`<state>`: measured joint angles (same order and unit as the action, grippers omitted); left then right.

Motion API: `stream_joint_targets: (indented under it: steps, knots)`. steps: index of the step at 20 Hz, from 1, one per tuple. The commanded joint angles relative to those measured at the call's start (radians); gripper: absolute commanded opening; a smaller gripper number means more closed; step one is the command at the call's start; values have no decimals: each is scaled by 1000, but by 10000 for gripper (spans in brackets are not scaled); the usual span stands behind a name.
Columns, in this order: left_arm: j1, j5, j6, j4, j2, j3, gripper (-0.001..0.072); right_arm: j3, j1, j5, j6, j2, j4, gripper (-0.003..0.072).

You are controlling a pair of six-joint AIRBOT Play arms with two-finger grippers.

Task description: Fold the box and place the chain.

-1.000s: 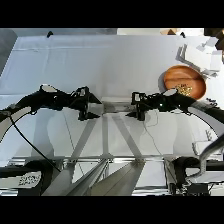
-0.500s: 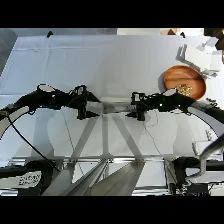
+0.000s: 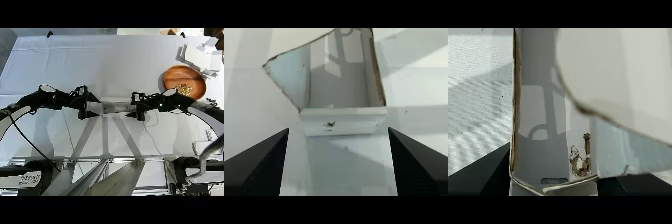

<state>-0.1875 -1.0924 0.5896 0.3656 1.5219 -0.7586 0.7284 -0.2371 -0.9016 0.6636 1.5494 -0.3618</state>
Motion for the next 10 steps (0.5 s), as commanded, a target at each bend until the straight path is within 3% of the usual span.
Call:
stream_joint_targets:
  steps: [1,10]
  knots:
    - [-8,-8,24,-19,5,0,704,1,0,0,0,0,0,398]
    - [-45,23,24,-21,10,0,703,1,0,0,0,0,0,398]
